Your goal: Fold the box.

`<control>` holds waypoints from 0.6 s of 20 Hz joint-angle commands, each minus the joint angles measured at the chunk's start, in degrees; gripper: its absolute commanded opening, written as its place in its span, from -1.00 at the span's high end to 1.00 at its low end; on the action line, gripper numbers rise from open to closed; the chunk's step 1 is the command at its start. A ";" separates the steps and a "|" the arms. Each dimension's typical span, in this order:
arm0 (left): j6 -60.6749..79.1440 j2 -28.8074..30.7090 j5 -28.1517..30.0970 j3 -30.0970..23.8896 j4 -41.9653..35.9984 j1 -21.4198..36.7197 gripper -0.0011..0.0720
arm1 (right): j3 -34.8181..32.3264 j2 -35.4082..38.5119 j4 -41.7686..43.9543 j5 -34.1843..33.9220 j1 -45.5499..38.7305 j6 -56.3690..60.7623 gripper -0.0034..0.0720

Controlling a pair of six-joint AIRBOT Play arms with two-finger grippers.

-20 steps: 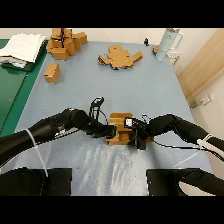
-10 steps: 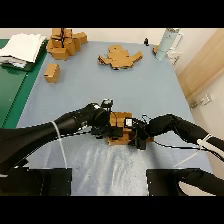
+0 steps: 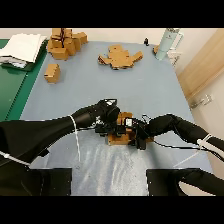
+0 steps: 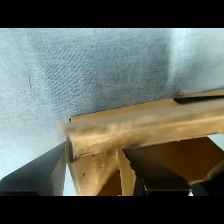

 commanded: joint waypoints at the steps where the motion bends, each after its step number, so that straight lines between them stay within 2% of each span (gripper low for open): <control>1: -0.31 -1.68 -0.46 1.11 0.44 -0.02 -0.24 | 0.02 0.04 0.00 0.02 0.00 0.00 -0.45; 4: -0.35 -2.78 -0.15 1.11 -0.09 -0.02 -0.23 | 0.02 0.04 0.00 0.02 0.00 0.00 -0.45; 5: -0.57 -3.02 -0.44 1.11 -0.26 -0.02 -0.17 | 0.02 0.04 0.00 0.02 0.00 0.00 -0.45; 7: -0.55 -3.06 -0.85 1.14 -0.26 -0.02 0.41 | 0.02 0.04 0.00 0.02 0.00 0.00 -0.45; 8: -0.55 -3.06 -0.87 1.14 -0.31 -0.02 0.76 | 0.02 0.04 0.00 0.02 0.00 0.00 -0.45; 9: -0.55 -3.06 -0.90 1.14 -0.31 -0.04 0.93 | 0.02 0.04 0.00 0.02 0.00 0.00 -0.45; 12: -0.52 -3.06 -1.03 1.14 -0.52 -0.04 0.93 | 0.02 0.04 0.00 0.02 0.00 0.00 -0.45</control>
